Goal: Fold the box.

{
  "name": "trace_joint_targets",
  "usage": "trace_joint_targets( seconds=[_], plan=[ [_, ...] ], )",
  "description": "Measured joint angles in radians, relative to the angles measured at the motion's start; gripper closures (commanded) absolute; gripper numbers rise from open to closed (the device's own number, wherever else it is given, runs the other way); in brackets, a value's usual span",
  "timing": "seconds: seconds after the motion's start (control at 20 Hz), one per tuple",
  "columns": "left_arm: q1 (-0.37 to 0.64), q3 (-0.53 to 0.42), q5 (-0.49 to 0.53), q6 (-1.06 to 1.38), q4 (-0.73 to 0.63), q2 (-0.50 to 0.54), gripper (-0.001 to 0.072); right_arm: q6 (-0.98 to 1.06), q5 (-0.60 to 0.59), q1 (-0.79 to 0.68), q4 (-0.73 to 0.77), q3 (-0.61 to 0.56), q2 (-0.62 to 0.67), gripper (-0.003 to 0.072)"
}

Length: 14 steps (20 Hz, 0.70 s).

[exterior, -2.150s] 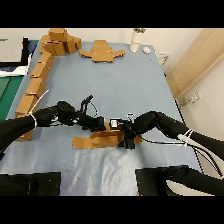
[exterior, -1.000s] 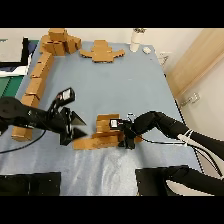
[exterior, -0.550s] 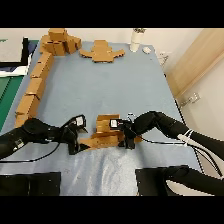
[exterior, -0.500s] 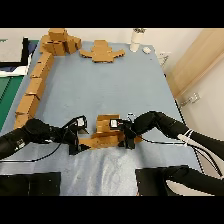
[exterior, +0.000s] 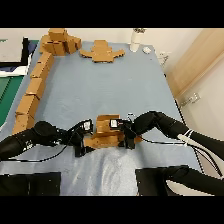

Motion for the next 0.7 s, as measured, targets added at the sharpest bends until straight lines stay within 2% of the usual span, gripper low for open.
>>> trace_joint_targets(
  seconds=[0.25, 0.3, 0.35, 0.6, 0.65, 0.7],
  plan=[
    [-0.005, 0.000, 0.008, 0.010, -0.020, -0.012, 0.0251, 0.000, 0.000, 0.000, 0.000, 0.000, 0.000, 0.0095],
    [-0.005, 0.000, 0.008, 0.012, -0.021, -0.019, 0.0295, 0.000, 0.000, 0.000, 0.000, 0.000, 0.000, 0.0095],
    [-0.006, 0.000, 0.010, 0.018, -0.023, -0.028, 0.0432, 0.000, -0.001, 0.000, 0.000, 0.000, 0.000, 0.0095],
    [-0.015, 0.001, 0.024, 0.065, -0.030, -0.061, 0.0440, 0.000, -0.001, 0.000, 0.000, 0.000, 0.000, 0.0095],
    [-0.016, 0.001, 0.032, 0.073, -0.036, -0.064, 0.0528, 0.000, -0.001, 0.000, 0.000, 0.000, 0.000, 0.0095],
    [-0.017, 0.001, 0.039, 0.084, -0.047, -0.067, 0.0546, 0.000, -0.001, 0.000, 0.000, 0.000, 0.000, 0.0095]
  ],
)
